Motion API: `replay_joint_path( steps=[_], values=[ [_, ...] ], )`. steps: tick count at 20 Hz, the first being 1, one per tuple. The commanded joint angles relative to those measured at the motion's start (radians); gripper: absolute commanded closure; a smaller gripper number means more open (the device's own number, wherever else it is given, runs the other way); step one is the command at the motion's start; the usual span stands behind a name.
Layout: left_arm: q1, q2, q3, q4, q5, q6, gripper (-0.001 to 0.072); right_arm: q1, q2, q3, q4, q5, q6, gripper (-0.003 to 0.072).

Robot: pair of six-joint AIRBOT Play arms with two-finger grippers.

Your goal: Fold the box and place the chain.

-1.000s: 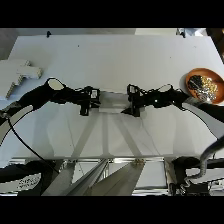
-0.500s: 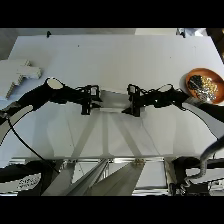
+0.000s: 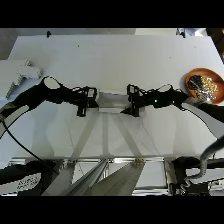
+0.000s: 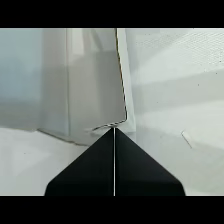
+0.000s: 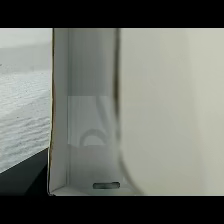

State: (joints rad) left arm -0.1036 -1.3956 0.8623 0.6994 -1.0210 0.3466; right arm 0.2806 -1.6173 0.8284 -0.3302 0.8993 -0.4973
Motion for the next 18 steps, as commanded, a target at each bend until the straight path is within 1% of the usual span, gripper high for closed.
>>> replay_joint_path(
  steps=[1,2,3,4,6,7,10,13,14,16,18],
  values=[
    [0.058,0.052,0.000,0.027,-0.030,-0.014,0.0699,0.000,0.000,0.000,-0.003,0.003,-0.001,0.0171],
    [0.071,0.058,0.000,0.027,-0.024,-0.013,0.0692,0.000,0.000,0.000,-0.003,0.003,-0.001,0.0171],
    [0.074,0.056,0.000,0.029,-0.013,-0.013,0.0641,0.000,0.000,0.000,-0.003,0.003,-0.001,0.0171],
    [0.072,0.053,0.000,0.035,0.005,-0.008,0.0562,0.000,0.000,0.000,-0.003,0.003,-0.001,0.0171],
    [0.059,0.037,-0.004,0.034,0.063,-0.006,0.0366,0.000,0.000,0.000,-0.003,0.003,-0.001,0.0171],
    [0.050,0.026,-0.007,0.035,0.087,-0.006,0.0312,0.000,0.000,0.000,-0.003,0.003,-0.001,0.0171],
    [0.017,-0.021,-0.007,0.034,0.120,0.006,0.0314,0.000,0.000,0.000,-0.003,0.003,-0.001,0.0171],
    [-0.017,-0.052,-0.007,0.010,0.121,0.090,0.0318,0.000,0.000,0.000,-0.003,0.003,-0.001,0.0171],
    [-0.026,-0.056,-0.007,-0.003,0.122,0.109,0.0343,0.000,0.000,0.000,-0.003,0.003,-0.001,0.0171],
    [-0.035,-0.060,-0.007,-0.028,0.125,0.129,0.0438,0.000,0.000,0.000,-0.003,0.003,-0.001,0.0171],
    [-0.037,-0.060,-0.007,-0.034,0.128,0.129,0.0435,0.000,0.000,0.000,-0.003,0.003,-0.001,0.0171]
  ],
)
